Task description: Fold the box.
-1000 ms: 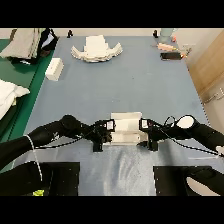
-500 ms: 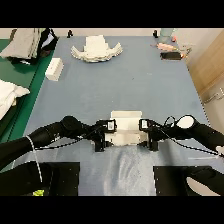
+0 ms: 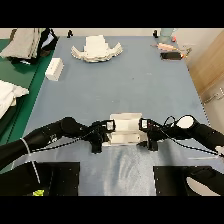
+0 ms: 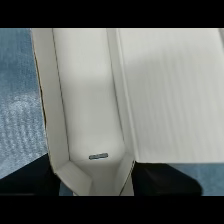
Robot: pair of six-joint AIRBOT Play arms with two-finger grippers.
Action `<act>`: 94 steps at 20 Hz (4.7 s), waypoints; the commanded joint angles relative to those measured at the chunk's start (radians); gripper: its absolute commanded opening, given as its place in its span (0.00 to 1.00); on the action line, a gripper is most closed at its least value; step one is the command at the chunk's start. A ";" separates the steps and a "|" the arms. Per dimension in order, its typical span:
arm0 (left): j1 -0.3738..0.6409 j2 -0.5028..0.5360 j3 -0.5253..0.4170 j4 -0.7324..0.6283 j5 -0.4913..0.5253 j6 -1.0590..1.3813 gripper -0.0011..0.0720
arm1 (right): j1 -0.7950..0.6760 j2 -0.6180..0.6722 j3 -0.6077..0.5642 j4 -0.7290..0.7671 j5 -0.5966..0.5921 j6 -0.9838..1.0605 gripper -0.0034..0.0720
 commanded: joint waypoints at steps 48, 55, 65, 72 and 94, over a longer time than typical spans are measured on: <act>0.026 0.142 -0.046 0.072 0.024 -1.347 0.67 | 0.000 0.001 0.000 -0.003 0.000 -0.001 0.77; 0.026 0.142 -0.045 0.072 0.027 -1.379 0.67 | 0.000 0.001 0.000 -0.003 0.000 -0.002 0.77; 0.024 0.189 0.001 0.079 -0.016 -1.405 0.67 | 0.000 0.001 0.000 -0.003 0.000 -0.001 0.77; -0.032 0.101 0.054 0.117 0.003 -1.489 0.67 | 0.000 0.001 0.000 -0.003 0.000 -0.002 0.77; -0.344 -0.304 0.452 0.851 -0.299 -2.471 0.66 | 0.000 0.001 0.000 -0.003 0.000 -0.002 0.77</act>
